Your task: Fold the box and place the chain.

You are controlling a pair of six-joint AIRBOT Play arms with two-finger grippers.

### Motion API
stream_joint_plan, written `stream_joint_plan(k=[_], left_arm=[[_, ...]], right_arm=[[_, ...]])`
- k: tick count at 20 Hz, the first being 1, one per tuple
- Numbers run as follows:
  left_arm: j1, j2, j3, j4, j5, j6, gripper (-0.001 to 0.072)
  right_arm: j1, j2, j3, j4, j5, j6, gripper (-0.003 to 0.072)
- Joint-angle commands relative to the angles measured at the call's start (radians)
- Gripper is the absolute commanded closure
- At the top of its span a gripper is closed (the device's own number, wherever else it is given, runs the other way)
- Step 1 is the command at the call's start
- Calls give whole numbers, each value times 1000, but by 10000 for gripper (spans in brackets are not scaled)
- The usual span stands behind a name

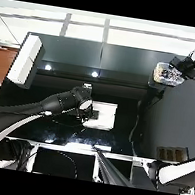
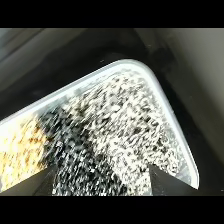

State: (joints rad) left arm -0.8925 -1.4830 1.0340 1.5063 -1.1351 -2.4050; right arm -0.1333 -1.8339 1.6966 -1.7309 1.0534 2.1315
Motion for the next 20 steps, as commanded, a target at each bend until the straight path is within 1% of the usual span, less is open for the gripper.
stream_joint_plan(k=[1,3,6,8,13,14,15,16,17,19,20], left_arm=[[0,0,0,0,1,0,675],[0,0,0,0,1,0,676],[0,0,0,0,1,0,675],[0,0,0,0,1,0,675],[0,0,0,0,0,0,675],[0,0,0,0,1,0,676],[0,0,0,0,1,0,676],[0,0,0,0,1,0,676],[0,0,0,0,1,0,675],[0,0,0,0,2,0,676],[0,0,0,1,2,0,675]], right_arm=[[-21,-55,37,3,27,164,-12],[-29,-61,37,4,21,234,-12],[-35,-72,37,6,9,267,-11],[-40,-83,38,11,-13,273,24],[-39,-121,40,48,-46,270,35],[-39,-123,40,51,-48,268,184],[-39,-123,40,55,-54,253,290],[-39,-122,44,60,-57,219,485],[-40,-122,54,69,-51,187,603],[-43,-120,94,74,-10,124,641],[-47,-113,110,74,6,89,641]])
